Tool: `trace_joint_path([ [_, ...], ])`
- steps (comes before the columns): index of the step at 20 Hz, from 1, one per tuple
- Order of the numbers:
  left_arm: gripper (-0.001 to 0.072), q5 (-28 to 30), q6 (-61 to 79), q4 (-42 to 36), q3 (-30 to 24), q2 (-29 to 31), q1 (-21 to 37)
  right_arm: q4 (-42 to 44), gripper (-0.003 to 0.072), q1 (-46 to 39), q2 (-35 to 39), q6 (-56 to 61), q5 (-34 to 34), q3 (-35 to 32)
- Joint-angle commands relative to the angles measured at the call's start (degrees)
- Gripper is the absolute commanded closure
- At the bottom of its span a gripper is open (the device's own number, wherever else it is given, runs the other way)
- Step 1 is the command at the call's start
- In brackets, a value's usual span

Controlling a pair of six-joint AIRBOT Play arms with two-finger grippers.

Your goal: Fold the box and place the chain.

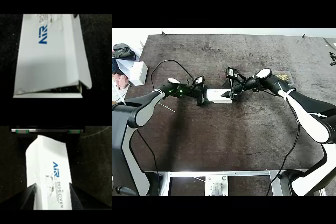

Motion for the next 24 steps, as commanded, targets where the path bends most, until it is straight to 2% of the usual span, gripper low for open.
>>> trace_joint_path([
  [1,0.0293,0.0,0.0,0.0,0.0,0.0,0.0,0.5,0.0222,0.0,1.0,-0.4,-0.5,0.4],
  [2,0.0294,0.0,0.0,0.0,0.0,0.0,0.0,0.5,0.0223,0.0,1.1,-0.3,0.0,0.9],
  [4,0.0293,0.0,0.0,0.0,0.0,0.0,0.0,0.5,0.0359,0.0,1.1,-0.3,0.4,1.5],
  [6,0.0293,0.0,0.0,0.0,0.0,0.0,0.0,0.1,0.0361,0.0,0.9,-0.3,0.6,1.4],
  [8,0.0293,0.0,0.0,0.0,0.0,0.0,0.0,-1.1,0.0471,0.0,0.8,0.2,0.6,1.3],
  [24,0.0294,0.0,0.0,0.0,0.0,0.0,0.0,-3.0,0.0474,0.0,-1.0,2.8,2.1,1.0],
])
